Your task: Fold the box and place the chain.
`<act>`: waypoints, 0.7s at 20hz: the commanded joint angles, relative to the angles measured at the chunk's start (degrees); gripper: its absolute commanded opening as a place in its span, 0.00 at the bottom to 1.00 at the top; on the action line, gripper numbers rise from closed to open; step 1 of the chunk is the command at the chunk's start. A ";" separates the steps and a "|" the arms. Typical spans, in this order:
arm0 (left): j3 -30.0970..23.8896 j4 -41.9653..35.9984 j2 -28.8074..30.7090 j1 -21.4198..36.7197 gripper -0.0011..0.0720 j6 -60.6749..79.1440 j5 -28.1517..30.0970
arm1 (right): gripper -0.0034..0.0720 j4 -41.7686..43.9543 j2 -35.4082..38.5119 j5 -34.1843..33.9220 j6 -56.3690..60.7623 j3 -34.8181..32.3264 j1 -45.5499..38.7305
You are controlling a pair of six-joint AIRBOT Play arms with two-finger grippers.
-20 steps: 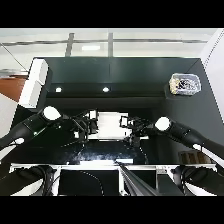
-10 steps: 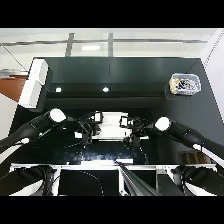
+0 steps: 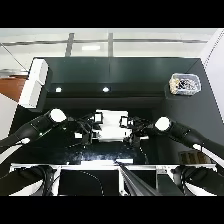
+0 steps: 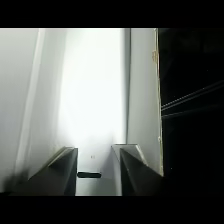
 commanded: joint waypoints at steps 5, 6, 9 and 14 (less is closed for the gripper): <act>1.51 11.61 5.38 3.39 0.05 -16.02 -2.01 | 0.70 0.02 0.02 -0.02 0.02 0.00 0.02; 1.49 14.64 7.37 5.51 0.05 -21.14 -2.58 | 0.70 0.02 0.02 -0.02 0.02 0.00 0.02; 1.49 16.79 11.74 14.60 0.05 -33.24 -5.25 | 0.70 0.02 0.00 -0.04 0.02 0.00 0.02; 1.44 17.29 10.88 31.45 0.05 -65.24 -19.98 | 0.70 0.02 0.00 -0.04 0.02 0.00 0.02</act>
